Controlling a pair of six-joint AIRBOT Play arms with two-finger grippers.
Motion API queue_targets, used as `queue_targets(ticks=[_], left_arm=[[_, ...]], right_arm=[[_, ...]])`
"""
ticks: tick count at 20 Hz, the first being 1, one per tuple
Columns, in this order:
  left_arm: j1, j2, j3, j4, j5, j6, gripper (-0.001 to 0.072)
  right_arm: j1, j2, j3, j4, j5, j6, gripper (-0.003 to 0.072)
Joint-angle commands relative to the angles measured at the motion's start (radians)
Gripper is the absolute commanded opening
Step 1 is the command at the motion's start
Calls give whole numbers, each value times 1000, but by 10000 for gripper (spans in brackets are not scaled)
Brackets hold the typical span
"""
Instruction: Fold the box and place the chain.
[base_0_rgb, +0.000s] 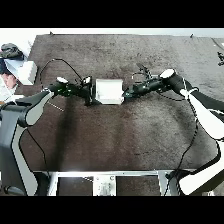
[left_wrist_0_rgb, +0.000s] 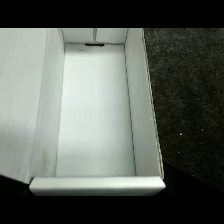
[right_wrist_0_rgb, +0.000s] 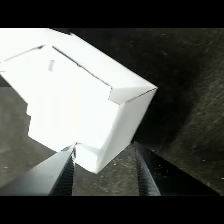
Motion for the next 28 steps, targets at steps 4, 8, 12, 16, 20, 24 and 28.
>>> queue_targets(ticks=[4,8,12,16,20,24,28], left_arm=[[0,0,0,0,0,0,470],[0,0,0,0,0,0,470],[0,0,0,0,0,0,470],[0,0,0,0,0,0,470],[0,0,0,0,0,0,470],[0,0,0,0,0,0,470],[0,0,0,0,0,0,470]], right_arm=[[86,0,116,-205,-9,203,429],[134,-5,144,-299,-8,291,429],[170,-10,147,-362,-21,345,428],[205,-10,147,-424,-52,392,428],[241,-27,177,-532,-69,461,428],[261,-109,303,-625,31,566,428],[300,-198,433,-753,135,655,427]])
